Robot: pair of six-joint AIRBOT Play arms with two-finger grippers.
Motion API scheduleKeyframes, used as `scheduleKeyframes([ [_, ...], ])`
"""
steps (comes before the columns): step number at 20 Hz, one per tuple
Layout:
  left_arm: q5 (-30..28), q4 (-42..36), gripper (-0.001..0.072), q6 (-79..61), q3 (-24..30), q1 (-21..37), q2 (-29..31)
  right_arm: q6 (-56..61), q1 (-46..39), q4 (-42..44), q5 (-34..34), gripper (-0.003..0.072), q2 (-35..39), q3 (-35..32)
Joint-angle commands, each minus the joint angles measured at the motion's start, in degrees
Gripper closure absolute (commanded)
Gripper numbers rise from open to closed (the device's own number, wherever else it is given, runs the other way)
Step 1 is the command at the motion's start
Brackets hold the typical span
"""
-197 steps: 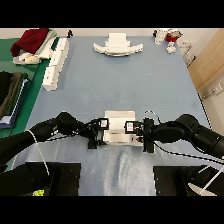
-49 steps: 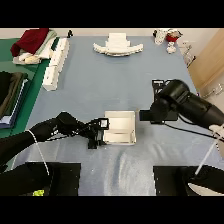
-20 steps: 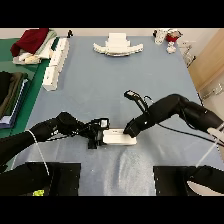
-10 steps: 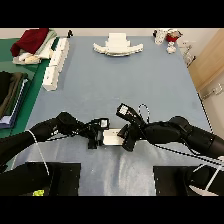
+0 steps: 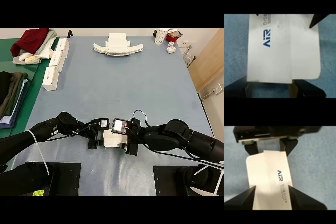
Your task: Fold the box.
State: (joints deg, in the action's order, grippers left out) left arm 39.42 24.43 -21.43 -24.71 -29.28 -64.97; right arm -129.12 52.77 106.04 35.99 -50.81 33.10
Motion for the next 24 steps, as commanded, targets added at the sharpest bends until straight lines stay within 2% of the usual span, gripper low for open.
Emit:
scheduleKeyframes([
  [1, 0.02, 0.02, 0.0295, -0.02, -0.04, -0.04, -0.02, -1.99, 0.57, -5.95, 0.39, 0.006, 0.02, -0.02],
  [8, 0.0, 0.02, 0.0295, -0.02, -0.04, -0.02, -0.02, -2.86, 0.61, -9.81, 0.42, 0.0065, -1.36, -0.02],
  [10, 0.02, 0.02, 0.0295, -0.02, -0.04, -0.02, -0.02, -4.17, 0.92, -9.81, 0.46, 0.0154, -1.25, 0.02],
  [11, 0.02, 0.02, 0.0294, -0.02, -0.04, -0.02, -0.02, -4.55, 0.94, -9.79, 0.5, 0.0164, -1.05, 0.02],
  [18, 0.02, 0.0, 0.0294, -0.02, -0.07, -0.02, -0.02, -6.45, 0.92, -9.64, 0.24, 0.0176, 1.62, 0.26],
  [24, 0.0, 0.02, 0.0295, -0.02, -0.04, -0.02, -0.02, -6.6, 0.9, -10.99, -2.56, 0.0176, 1.84, 0.98],
])
